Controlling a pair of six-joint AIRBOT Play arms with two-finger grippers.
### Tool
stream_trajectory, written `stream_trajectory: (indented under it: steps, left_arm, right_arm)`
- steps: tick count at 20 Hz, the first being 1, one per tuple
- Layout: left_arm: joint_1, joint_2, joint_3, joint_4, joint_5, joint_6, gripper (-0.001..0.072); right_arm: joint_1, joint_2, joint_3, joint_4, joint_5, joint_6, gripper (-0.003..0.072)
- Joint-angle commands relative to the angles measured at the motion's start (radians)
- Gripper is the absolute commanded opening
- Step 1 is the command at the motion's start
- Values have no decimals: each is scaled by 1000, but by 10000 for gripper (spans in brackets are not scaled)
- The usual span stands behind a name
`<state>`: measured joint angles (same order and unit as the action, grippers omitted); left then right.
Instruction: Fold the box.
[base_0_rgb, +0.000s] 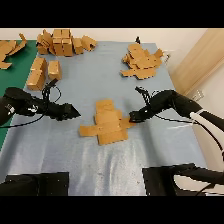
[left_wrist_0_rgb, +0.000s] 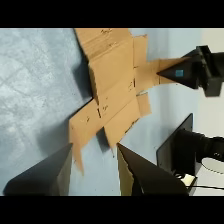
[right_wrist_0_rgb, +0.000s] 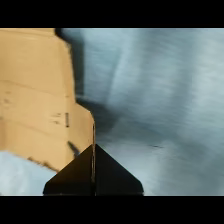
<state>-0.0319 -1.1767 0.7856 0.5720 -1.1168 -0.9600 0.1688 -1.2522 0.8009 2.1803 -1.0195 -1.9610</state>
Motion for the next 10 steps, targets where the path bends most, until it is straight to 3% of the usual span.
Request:
stream_trajectory:
  steps: [1, 5, 10]
  left_arm:
    - [40, -63, 26, -25, -17, 63, 422]
    - [101, -151, 26, -107, -19, 145, 421]
    - [87, -275, 35, -289, -10, 305, 421]
  right_arm:
    - [2, 96, -81, 251, 40, -185, 3]
    - [2, 248, -282, 272, 114, -198, 3]
    - [2, 256, -377, 325, 118, -256, 3]
